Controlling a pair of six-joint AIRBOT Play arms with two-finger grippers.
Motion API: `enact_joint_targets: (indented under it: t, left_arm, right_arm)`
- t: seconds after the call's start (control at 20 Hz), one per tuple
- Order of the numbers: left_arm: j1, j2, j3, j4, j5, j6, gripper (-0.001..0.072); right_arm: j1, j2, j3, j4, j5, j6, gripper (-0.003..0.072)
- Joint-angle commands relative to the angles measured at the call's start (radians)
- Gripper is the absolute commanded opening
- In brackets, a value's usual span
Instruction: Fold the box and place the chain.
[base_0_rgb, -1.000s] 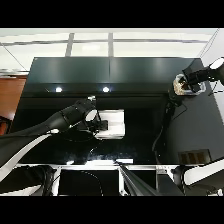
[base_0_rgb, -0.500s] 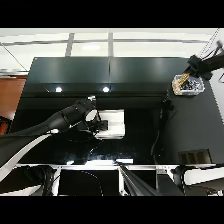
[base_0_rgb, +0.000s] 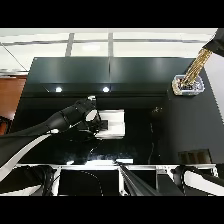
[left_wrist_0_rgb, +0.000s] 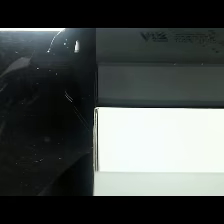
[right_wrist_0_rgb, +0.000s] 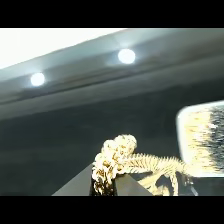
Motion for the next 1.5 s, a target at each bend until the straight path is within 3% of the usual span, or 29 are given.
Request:
enact_joint_targets:
  t: [0.0,0.3,0.5,0.75,1.45]
  left_arm:
    - [0.000,0.000,0.000,0.000,0.006,0.000,0.0029]
    - [0.000,0.000,0.000,0.000,0.010,0.000,0.0028]
    - [0.000,0.000,0.000,0.000,0.010,0.000,0.0028]
    - [0.000,0.000,0.000,0.000,0.010,0.000,0.0029]
    - [0.000,0.000,0.000,0.000,0.013,0.000,0.0028]
  right_arm:
    - [0.071,0.121,-0.025,0.043,0.097,-0.075,0.0010]
    - [0.335,0.235,-0.195,0.094,0.276,-0.172,0.0009]
    - [0.511,0.235,-0.272,0.128,0.221,-0.189,0.0008]
    - [0.617,0.213,-0.298,0.293,0.122,-0.190,0.0008]
    - [0.760,-0.050,-0.298,0.266,0.030,-0.188,0.0011]
